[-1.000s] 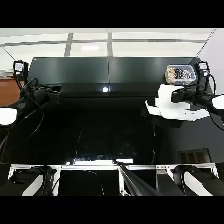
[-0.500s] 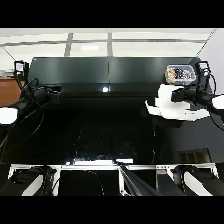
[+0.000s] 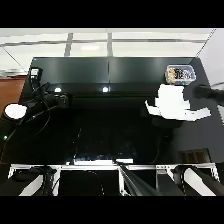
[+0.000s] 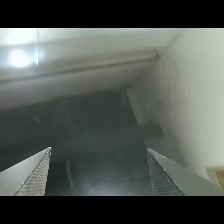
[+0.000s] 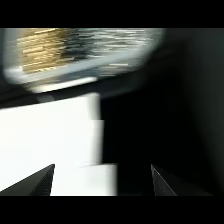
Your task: Fold the box and place the chain.
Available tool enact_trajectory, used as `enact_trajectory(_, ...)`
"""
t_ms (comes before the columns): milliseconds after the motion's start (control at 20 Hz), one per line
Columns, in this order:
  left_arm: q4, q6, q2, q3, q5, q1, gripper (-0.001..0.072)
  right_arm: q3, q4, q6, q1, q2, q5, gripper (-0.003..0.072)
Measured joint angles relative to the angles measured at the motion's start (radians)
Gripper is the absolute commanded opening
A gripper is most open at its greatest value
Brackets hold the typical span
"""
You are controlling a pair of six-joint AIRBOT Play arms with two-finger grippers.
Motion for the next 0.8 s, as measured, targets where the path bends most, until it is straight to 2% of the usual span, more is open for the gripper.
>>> enact_trajectory(100, -0.003, 0.000, -0.011, 0.000, -0.017, 0.000, 0.0713, 0.039, 0.002, 0.042, -0.193, -0.056, 0.073, 0.0719)
enact_trajectory(200, -0.003, 0.000, -0.017, 0.000, -0.023, 0.000, 0.0713, 0.072, 0.104, -0.032, -0.358, -0.141, 0.205, 0.0719)
enact_trajectory(300, -0.003, 0.000, -0.020, 0.000, -0.029, 0.000, 0.0713, 0.104, 0.238, -0.153, -0.459, -0.241, 0.381, 0.0719)
enact_trajectory(400, -0.003, 0.000, -0.022, 0.000, -0.032, 0.000, 0.0713, 0.143, 0.305, -0.226, -0.486, -0.328, 0.503, 0.0718)
enact_trajectory(450, -0.003, 0.000, -0.022, 0.000, -0.035, 0.000, 0.0713, 0.167, 0.322, -0.253, -0.483, -0.367, 0.552, 0.0626)
enact_trajectory(500, -0.004, 0.000, -0.023, 0.000, -0.036, 0.000, 0.0713, 0.193, 0.332, -0.271, -0.472, -0.398, 0.581, 0.0600)
enact_trajectory(600, -0.004, 0.000, -0.023, 0.000, -0.037, 0.000, 0.0713, 0.259, 0.328, -0.283, -0.435, -0.456, 0.622, 0.0594)
enact_trajectory(650, -0.005, 0.000, -0.023, 0.000, -0.039, 0.000, 0.0713, 0.293, 0.308, -0.281, -0.413, -0.484, 0.642, 0.0420)
enact_trajectory(700, -0.005, 0.000, -0.023, 0.000, -0.039, 0.000, 0.0713, 0.325, 0.282, -0.273, -0.390, -0.508, 0.661, 0.0211)
enact_trajectory(750, -0.005, 0.000, -0.023, 0.000, -0.039, 0.000, 0.0713, 0.348, 0.254, -0.270, -0.372, -0.526, 0.681, 0.0054)
enact_trajectory(800, -0.005, 0.000, -0.023, 0.000, -0.039, 0.000, 0.0709, 0.367, 0.225, -0.264, -0.354, -0.541, 0.696, 0.0054)
